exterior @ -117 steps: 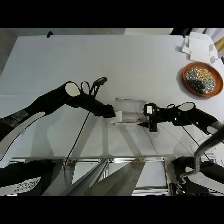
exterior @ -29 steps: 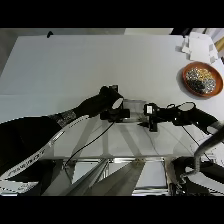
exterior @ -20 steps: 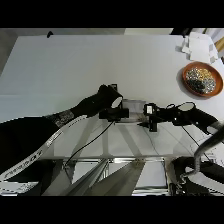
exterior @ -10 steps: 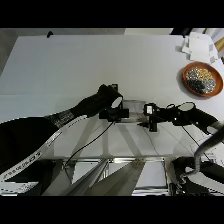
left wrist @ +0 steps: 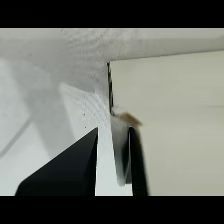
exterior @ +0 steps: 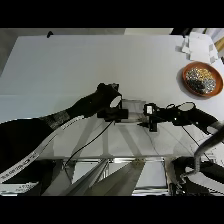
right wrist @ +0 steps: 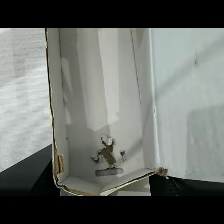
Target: Fold the box and place the chain.
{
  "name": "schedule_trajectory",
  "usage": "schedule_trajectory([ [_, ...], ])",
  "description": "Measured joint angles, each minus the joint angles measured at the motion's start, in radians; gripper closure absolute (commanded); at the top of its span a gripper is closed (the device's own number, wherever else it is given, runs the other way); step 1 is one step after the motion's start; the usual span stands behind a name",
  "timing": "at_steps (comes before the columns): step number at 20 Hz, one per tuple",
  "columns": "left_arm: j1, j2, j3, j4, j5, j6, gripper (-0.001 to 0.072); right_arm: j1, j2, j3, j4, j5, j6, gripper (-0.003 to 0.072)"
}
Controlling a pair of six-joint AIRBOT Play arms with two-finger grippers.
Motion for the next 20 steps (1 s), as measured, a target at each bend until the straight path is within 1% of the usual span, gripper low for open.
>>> schedule_trajectory([
  [6,0.000,0.062,0.000,0.029,-0.027,0.071,0.0482,0.000,0.000,0.000,0.000,0.000,0.000,0.0274],
  [7,0.001,0.077,0.000,0.039,-0.029,0.087,0.0465,0.000,0.000,0.000,0.000,0.000,0.000,0.0274],
  [8,0.004,0.093,0.000,0.050,-0.035,0.116,0.0303,0.000,0.000,0.000,0.000,0.000,0.000,0.0274],
  [9,0.007,0.110,0.000,0.053,-0.034,0.157,0.0124,0.000,0.000,0.000,0.000,0.000,0.000,0.0274],
  [10,0.012,0.130,0.000,0.059,-0.034,0.216,0.0073,0.000,0.000,0.000,0.000,0.000,0.000,0.0274],
  [15,0.052,0.239,-0.005,0.086,-0.039,0.517,0.0074,0.000,0.000,0.000,0.000,0.000,0.000,0.0274],
  [18,0.084,0.282,-0.009,0.076,-0.034,0.625,0.0074,0.000,0.000,0.000,0.000,0.000,0.000,0.0274],
  [20,0.099,0.290,-0.010,0.047,-0.020,0.663,0.0074,0.000,0.000,0.000,0.000,0.000,0.000,0.0274],
])
